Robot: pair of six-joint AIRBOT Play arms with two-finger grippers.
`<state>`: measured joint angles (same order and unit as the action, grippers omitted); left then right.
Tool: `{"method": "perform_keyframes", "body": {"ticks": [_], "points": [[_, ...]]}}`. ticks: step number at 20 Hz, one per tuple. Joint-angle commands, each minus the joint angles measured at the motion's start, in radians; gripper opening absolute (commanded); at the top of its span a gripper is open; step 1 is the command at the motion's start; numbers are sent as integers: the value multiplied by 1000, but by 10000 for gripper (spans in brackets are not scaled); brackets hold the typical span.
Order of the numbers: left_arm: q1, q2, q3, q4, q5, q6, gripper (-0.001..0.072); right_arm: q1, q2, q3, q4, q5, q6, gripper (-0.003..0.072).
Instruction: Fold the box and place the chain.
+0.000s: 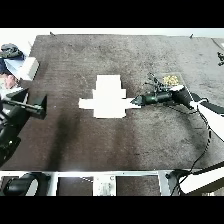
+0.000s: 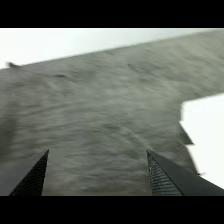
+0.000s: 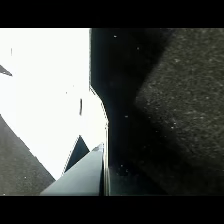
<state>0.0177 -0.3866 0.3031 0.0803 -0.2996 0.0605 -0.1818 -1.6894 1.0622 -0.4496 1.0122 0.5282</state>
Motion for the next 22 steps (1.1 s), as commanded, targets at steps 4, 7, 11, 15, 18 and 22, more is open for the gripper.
{"method": "perform_keyframes", "body": {"ticks": [4, 7, 11, 15, 18, 22], "points": [[0, -403, 251, -2, -267, 8, 657, 2, 4, 8, -15, -3, 18, -12], [0, -637, 420, 9, -390, -51, 657, 2, 4, 8, -15, -4, 17, -12], [-4, -958, 694, 82, -609, -201, 588, 2, 4, 8, -14, -11, 14, -12], [-52, -1244, 1009, 258, -797, -428, 589, 2, 4, 8, -14, -11, 9, -12], [-114, -1403, 1248, 442, -869, -613, 607, 2, 4, 8, -14, -11, 5, -12], [-155, -1547, 1472, 575, -904, -818, 607, 2, 4, 8, -15, -11, 5, -12]]}}
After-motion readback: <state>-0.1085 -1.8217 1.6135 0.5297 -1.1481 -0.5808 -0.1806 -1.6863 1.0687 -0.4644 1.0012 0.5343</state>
